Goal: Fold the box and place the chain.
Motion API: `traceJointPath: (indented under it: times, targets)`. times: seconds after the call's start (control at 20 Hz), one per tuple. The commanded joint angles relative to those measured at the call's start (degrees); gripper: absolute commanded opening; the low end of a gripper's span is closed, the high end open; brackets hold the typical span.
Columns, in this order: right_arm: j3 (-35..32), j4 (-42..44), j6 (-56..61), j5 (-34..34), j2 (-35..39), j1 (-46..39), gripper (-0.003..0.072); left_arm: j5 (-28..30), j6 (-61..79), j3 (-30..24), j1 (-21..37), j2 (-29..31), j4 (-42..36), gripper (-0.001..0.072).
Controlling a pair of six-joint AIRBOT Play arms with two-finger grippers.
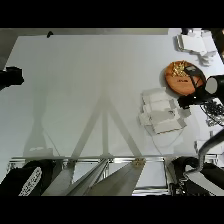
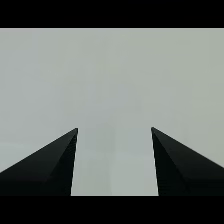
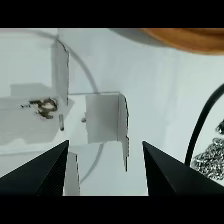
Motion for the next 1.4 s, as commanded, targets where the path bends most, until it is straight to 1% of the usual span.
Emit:
traceJointPath:
  times: [0.0, 0.15, 0.2, 0.25, 0.3, 0.35, 0.45, 0.5, 0.55, 0.7, 0.85, 0.9, 1.0, 1.1, 1.25, 1.35]
  targets:
    - [0.02, -3.43, 0.81, 3.74, -5.68, 0.0, 0.0524, 0.0, 0.02, 0.04, 0.04, -0.02, 0.02, 0.05]
    - [0.02, -6.6, 0.94, 3.56, -9.94, 0.0, 0.0521, 0.0, 0.02, 0.04, 0.04, -0.02, 0.02, 0.05]
    - [0.02, -6.56, 0.94, 2.21, -10.97, 0.0, 0.0492, 0.0, 0.02, 0.04, 0.04, -0.02, 0.0, 0.05]
    - [0.02, -6.51, 0.94, 0.63, -11.67, 0.0, 0.0414, 0.0, 0.02, 0.04, 0.04, -0.02, 0.02, 0.05]
    - [0.02, -6.58, 0.94, -0.61, -12.46, 0.0, 0.0353, 0.0, 0.02, 0.04, 0.04, -0.02, 0.0, 0.05]
    - [0.02, -6.99, 0.96, -1.11, -13.35, -0.02, 0.0314, 0.0, 0.02, 0.04, 0.04, -0.02, 0.02, 0.05]
    - [0.02, -7.74, 0.94, -0.7, -15.39, -0.02, 0.0267, 0.0, 0.02, 0.04, 0.04, -0.02, 0.02, 0.05]
    - [0.02, -7.98, 0.9, -0.7, -16.2, 0.0, 0.0152, 0.0, 0.02, 0.04, 0.04, -0.02, 0.02, 0.05]
    - [0.02, -8.02, 0.74, -1.27, -16.28, 0.0, 0.0009, 0.0, 0.02, 0.04, 0.04, -0.02, 0.02, 0.05]
    - [0.61, -7.93, 0.52, -1.05, -14.49, 0.07, 0.0008, 0.0, 0.02, 0.04, 0.04, -0.02, 0.02, 0.05]
    - [1.22, -5.18, -0.83, -0.68, -8.52, 0.07, 0.0008, 0.0, 0.02, 0.04, 0.04, -0.02, 0.02, 0.05]
    - [1.22, -1.2, -5.27, -0.22, -5.88, 0.07, 0.0008, 0.0, 0.02, 0.04, 0.04, -0.02, 0.02, 0.05]
    - [1.22, 10.47, -14.38, 0.66, -1.16, 0.04, 0.0006, 0.0, 0.02, 0.04, 0.04, -0.02, 0.02, 0.05]
    - [0.98, 22.21, -18.97, 0.28, 2.05, 0.07, 0.0006, 0.0, 0.02, 0.04, 0.04, -0.02, 0.02, 0.05]
    - [-3.06, 36.48, -22.84, -4.5, 4.66, 0.17, 0.0004, -0.02, 0.02, 0.04, 0.04, -0.02, 0.02, 0.05]
    - [-7.63, 42.14, -23.8, -11.17, 6.47, 2.78, 0.0003, 0.0, 0.02, 0.04, 0.04, -0.02, 0.0, 0.05]
